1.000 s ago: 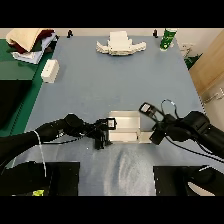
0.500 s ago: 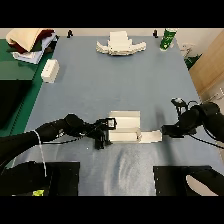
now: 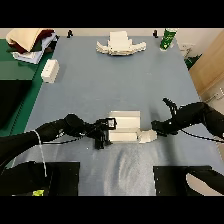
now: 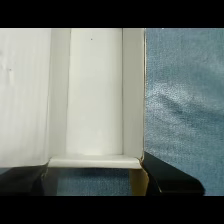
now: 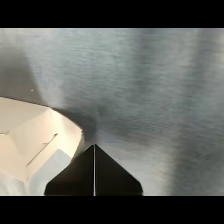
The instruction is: Fold the box.
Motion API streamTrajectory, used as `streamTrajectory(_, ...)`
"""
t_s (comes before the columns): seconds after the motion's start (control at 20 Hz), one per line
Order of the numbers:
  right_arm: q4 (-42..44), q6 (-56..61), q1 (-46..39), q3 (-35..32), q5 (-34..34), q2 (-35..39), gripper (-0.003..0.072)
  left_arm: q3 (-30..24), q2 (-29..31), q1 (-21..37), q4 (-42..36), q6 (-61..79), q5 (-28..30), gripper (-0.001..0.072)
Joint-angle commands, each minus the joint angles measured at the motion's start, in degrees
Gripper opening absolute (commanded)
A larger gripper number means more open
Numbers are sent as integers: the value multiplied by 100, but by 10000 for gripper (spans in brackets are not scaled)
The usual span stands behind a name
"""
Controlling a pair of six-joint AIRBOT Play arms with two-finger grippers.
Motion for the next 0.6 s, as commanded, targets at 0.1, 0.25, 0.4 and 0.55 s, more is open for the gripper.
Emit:
streamTrajectory(0.1,573,-225,-13,0,-79,315,3,4,2,2,0,2,0,508)
streamTrajectory(0.25,599,-225,-13,9,-101,573,115,4,2,2,0,2,2,508)
streamTrajectory(0.4,658,-227,-9,7,-247,612,492,4,2,2,0,2,0,509)
streamTrajectory(0.55,680,-264,219,7,-284,599,491,4,2,2,0,2,0,508)
